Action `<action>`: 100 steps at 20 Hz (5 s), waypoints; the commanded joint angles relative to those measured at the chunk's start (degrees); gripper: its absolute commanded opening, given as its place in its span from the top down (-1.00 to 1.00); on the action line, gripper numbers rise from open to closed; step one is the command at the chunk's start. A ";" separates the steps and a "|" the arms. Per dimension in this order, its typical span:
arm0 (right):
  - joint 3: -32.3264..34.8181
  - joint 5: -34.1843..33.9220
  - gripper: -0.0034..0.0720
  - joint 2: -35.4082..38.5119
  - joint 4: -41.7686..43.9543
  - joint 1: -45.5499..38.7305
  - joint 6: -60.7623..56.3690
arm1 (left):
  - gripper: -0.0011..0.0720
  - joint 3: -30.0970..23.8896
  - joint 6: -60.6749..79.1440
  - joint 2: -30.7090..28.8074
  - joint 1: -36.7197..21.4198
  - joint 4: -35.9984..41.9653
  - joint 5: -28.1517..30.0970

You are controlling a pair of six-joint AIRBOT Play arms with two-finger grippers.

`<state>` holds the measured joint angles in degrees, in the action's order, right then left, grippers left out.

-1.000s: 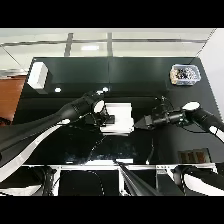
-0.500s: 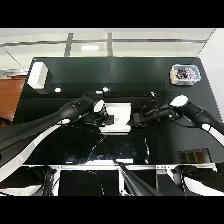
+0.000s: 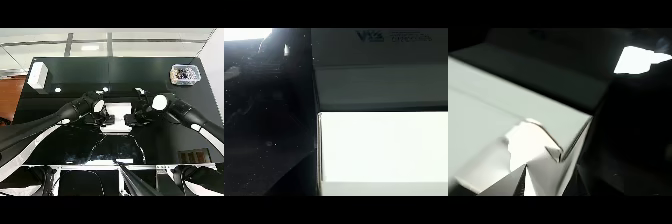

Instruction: Fold the box and place the chain.

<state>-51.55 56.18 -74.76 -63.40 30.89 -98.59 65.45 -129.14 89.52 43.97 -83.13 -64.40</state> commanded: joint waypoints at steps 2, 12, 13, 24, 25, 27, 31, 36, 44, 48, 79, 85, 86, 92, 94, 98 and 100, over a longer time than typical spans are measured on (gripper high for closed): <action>-5.92 1.53 -0.01 -3.02 -20.70 8.04 -22.43 | 0.90 0.04 0.02 -0.02 -0.04 -0.17 -0.04; -6.38 4.98 0.09 -6.80 -24.72 11.61 -30.86 | 0.90 0.04 0.02 -0.02 -0.02 -0.15 -0.17; -6.38 5.14 0.09 -6.95 -24.72 11.61 -30.97 | 0.90 0.04 0.02 -0.02 -0.02 -0.15 -0.17; -6.38 4.33 0.88 -7.54 -24.52 11.30 -33.88 | 0.90 0.04 0.02 -0.02 -0.02 -0.17 -0.15; -6.38 4.35 0.87 -7.54 -24.15 11.26 -33.88 | 0.90 0.04 0.02 -0.02 -0.04 -0.17 -0.15; -6.38 4.17 0.31 -7.54 -23.65 11.26 -33.86 | 0.90 0.04 0.02 -0.02 -0.02 -0.15 -0.15; -6.36 4.59 0.31 -7.91 -23.56 11.26 -33.81 | 0.90 0.04 0.02 -0.02 -0.04 -0.17 -0.15; -6.36 3.10 0.31 -8.26 -23.12 11.26 -33.81 | 0.90 0.04 0.02 -0.02 -0.04 -0.15 -0.15; -6.34 3.85 0.61 -9.14 -22.18 11.02 -33.62 | 0.90 0.04 0.02 -0.02 -0.02 -0.15 -0.20; -6.36 3.78 0.89 -9.11 -22.21 11.02 -33.62 | 0.90 0.04 0.02 -0.02 -0.02 -0.15 -0.17; -32.87 -4.35 -0.98 -17.79 -23.15 -41.75 -14.12 | 0.90 0.04 0.02 -0.04 -0.02 -0.13 -0.57; -55.87 5.05 -0.58 -36.39 -22.62 -43.04 -13.73 | 0.90 0.04 0.02 -0.02 -0.02 -0.13 -0.59; -57.05 4.96 -0.58 -37.79 -22.88 -43.04 -13.70 | 0.90 0.04 0.02 -0.02 -0.02 -0.13 -0.61; -57.37 3.17 -0.57 -41.20 -26.95 -43.15 -13.44 | 0.90 0.04 0.02 -0.02 0.00 0.09 -0.57; -57.37 3.17 -0.57 -42.23 -25.68 -43.12 -13.42 | 0.90 0.04 0.02 -0.02 0.00 0.11 -0.59; -57.37 3.58 0.79 -42.18 -25.57 -43.15 -13.35 | 0.90 0.04 0.02 -0.02 0.00 0.17 -0.68; -57.44 3.21 0.88 -40.00 -25.53 -43.12 -10.49 | 0.90 0.04 0.02 -0.02 0.00 0.50 -0.70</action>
<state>-108.81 59.81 -116.22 -89.03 -12.23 -111.33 65.47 -129.12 89.52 43.94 -82.91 -65.04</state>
